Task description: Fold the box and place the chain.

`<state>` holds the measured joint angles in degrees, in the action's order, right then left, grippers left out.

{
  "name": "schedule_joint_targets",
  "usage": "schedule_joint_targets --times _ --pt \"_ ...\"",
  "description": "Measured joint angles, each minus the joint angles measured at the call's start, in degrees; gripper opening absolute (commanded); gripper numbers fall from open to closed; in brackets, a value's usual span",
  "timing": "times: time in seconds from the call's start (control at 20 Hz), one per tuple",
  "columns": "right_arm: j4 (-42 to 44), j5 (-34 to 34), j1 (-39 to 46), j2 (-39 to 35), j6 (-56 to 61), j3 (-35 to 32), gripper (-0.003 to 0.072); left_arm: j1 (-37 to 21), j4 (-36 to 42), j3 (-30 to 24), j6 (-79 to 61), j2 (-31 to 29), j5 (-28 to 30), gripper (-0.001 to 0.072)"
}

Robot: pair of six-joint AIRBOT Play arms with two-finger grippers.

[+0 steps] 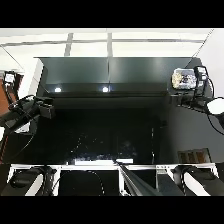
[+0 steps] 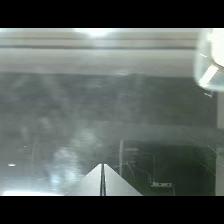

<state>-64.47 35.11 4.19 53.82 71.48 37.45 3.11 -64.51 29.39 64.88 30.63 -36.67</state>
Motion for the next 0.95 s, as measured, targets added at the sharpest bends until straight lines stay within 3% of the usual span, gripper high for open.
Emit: schedule_joint_targets --times 0.95 --pt "-0.5 -0.4 2.2 0.0 1.2 -0.3 0.0017 0.3 -0.4 -0.9 0.1 -0.5 1.1 0.0029"
